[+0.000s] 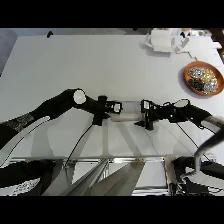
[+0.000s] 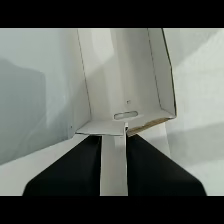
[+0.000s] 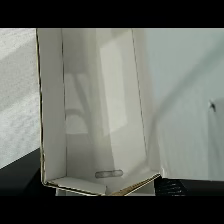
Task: Fold the box and place the chain.
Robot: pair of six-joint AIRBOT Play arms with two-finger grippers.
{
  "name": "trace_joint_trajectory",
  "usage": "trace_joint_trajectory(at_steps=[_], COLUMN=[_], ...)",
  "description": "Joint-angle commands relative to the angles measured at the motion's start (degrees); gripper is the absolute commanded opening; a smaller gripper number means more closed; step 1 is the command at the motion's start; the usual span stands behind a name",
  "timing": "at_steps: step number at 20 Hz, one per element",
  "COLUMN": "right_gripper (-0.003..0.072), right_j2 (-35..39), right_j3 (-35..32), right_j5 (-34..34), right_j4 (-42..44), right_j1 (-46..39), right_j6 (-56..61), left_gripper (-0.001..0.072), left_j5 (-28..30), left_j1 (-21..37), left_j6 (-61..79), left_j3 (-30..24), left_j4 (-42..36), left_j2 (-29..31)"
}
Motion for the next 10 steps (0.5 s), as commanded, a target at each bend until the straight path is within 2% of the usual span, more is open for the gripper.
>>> trace_joint_trajectory(at_steps=[1, 7, 10], right_gripper=[0.0398, 0.0398, 0.0398], right_j2=[0.0, 0.0, 0.0], right_j3=[0.0, 0.0, 0.0], right_j5=[0.0, 0.0, 0.0], right_j4=[0.0, 0.0, 0.0], right_j1=[0.0, 0.0, 0.0], right_j6=[0.0, 0.0, 0.0], left_gripper=[0.0151, 0.0151, 0.0154], left_j5=[0.5, 5.7, 6.3], left_j1=[-0.8, -2.3, -3.1], left_j6=[0.0, -0.3, -0.3], left_j3=[0.0, 0.0, 0.0], left_j4=[-1.6, -4.1, -5.6], left_j2=[-0.2, -1.8, -2.5])
